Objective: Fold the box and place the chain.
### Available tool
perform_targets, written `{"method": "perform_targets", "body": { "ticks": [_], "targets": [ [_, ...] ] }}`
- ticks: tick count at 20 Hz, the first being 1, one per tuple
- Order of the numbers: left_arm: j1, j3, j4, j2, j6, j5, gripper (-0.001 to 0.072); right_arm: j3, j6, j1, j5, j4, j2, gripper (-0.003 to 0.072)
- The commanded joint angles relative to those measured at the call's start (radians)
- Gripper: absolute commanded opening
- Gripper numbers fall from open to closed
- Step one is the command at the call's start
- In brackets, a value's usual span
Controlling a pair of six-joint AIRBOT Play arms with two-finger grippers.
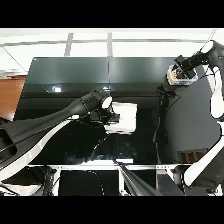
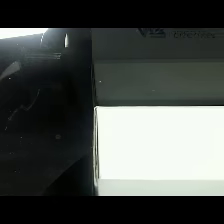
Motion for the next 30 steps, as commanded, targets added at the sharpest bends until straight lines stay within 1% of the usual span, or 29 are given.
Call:
{"method": "perform_targets", "body": {
  "ticks": [1,3,5,6,7,8,9,10,14,17,22,26,29,30],
  "targets": [
    [0.0,0.001,0.0,0.0,0.0,0.0,0.0029,0.003,-0.014,0.008,0.021,-0.019,0.002,0.0417],
    [0.0,0.001,0.0,0.0,0.0,-0.001,0.0029,0.002,-0.013,0.014,0.023,-0.05,-0.008,0.0417],
    [0.0,0.001,0.0,0.0,0.0,-0.002,0.0029,0.002,-0.014,0.018,0.032,-0.036,-0.026,0.0416],
    [0.0,0.001,0.0,0.0,0.0,-0.001,0.0029,0.0,-0.023,0.021,0.032,-0.032,-0.032,0.0351],
    [0.0,0.001,0.0,0.0,0.0,-0.001,0.0029,0.0,-0.04,0.025,0.025,-0.034,-0.032,0.0177],
    [0.0,0.001,0.0,0.0,0.0,-0.001,0.0029,0.001,-0.057,0.025,0.018,-0.029,-0.029,0.0058],
    [0.0,0.001,0.0,0.0,0.0,-0.001,0.0029,0.002,-0.073,0.024,0.018,-0.031,-0.021,0.0056],
    [0.0,0.001,0.0,0.0,0.0,-0.001,0.0029,0.003,-0.096,0.02,0.02,-0.034,-0.009,0.0016],
    [0.0,0.001,0.0,0.0,0.0,-0.001,0.0029,0.003,-0.253,-0.001,0.026,-0.033,0.095,0.0015],
    [0.0,0.001,0.0,0.0,0.0,0.0,0.0028,0.003,-0.38,-0.002,0.058,-0.034,0.227,0.0015],
    [0.0,0.001,0.0,0.0,0.0,0.002,0.0029,0.003,-0.486,0.005,0.109,-0.02,0.464,0.0014],
    [0.0,0.001,0.001,0.0,0.0,0.003,0.0028,0.003,-0.554,0.005,0.119,0.093,0.65,0.0013],
    [0.0,0.001,0.0,0.0,0.0,0.003,0.0029,-0.005,-0.575,0.007,0.196,0.168,0.776,0.0014],
    [0.0,0.001,0.0,0.0,0.0,0.003,0.0029,-0.024,-0.581,0.013,0.196,0.174,0.821,0.0013]
  ]
}}
